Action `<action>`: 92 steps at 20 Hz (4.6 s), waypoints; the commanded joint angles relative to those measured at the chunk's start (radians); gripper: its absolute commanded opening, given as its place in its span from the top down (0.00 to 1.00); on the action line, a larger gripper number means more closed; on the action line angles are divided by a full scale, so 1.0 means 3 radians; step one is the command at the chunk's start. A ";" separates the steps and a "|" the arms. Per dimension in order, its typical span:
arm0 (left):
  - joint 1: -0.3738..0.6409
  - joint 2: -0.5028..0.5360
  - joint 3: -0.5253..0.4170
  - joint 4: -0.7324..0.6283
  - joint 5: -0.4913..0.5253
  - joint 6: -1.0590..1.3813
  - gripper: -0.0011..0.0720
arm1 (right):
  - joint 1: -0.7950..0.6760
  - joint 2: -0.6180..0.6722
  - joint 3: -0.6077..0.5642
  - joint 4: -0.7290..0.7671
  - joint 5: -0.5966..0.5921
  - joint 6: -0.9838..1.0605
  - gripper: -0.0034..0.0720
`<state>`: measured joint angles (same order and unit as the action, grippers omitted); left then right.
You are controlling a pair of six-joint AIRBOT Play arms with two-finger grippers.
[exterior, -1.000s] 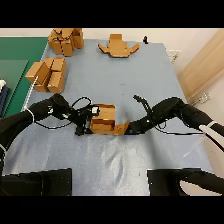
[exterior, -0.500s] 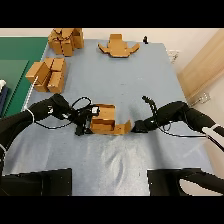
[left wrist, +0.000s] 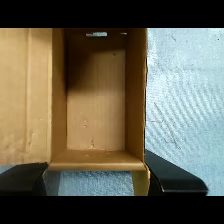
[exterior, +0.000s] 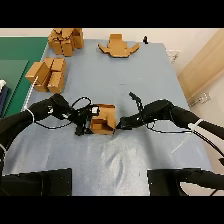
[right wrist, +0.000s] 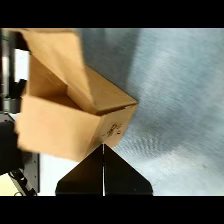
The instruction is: Fold the box.
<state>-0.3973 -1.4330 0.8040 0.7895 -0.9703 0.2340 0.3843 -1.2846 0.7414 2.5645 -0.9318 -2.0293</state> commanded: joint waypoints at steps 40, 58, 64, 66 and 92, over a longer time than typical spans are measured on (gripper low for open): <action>0.0000 0.0000 -0.0001 0.0000 -0.0029 -0.0046 0.67 | 0.0186 0.0050 0.0210 -0.0416 0.0131 0.0924 0.47; 0.0000 0.0000 -0.0001 0.0000 0.0004 -0.0076 0.67 | 0.0214 0.0009 0.0303 -0.0493 0.0011 0.1183 0.38; 0.0000 0.0000 -0.0001 0.0001 0.0005 -0.0076 0.67 | 0.0514 -0.0050 0.0509 -0.0615 0.0225 0.1413 0.25; 0.0000 0.0000 -0.0001 0.0001 0.0008 -0.0076 0.67 | 0.0556 -0.0058 0.0544 -0.0909 0.0203 0.1804 0.25; -0.0001 0.0010 -0.0001 -0.0005 -0.0080 -0.0078 0.67 | 0.1305 -0.1006 0.1812 -0.2857 -0.0800 0.4504 0.37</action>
<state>-0.3973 -1.4311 0.8040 0.7876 -0.9928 0.2096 0.7647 -1.5318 1.2255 1.7279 -1.1206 -0.6998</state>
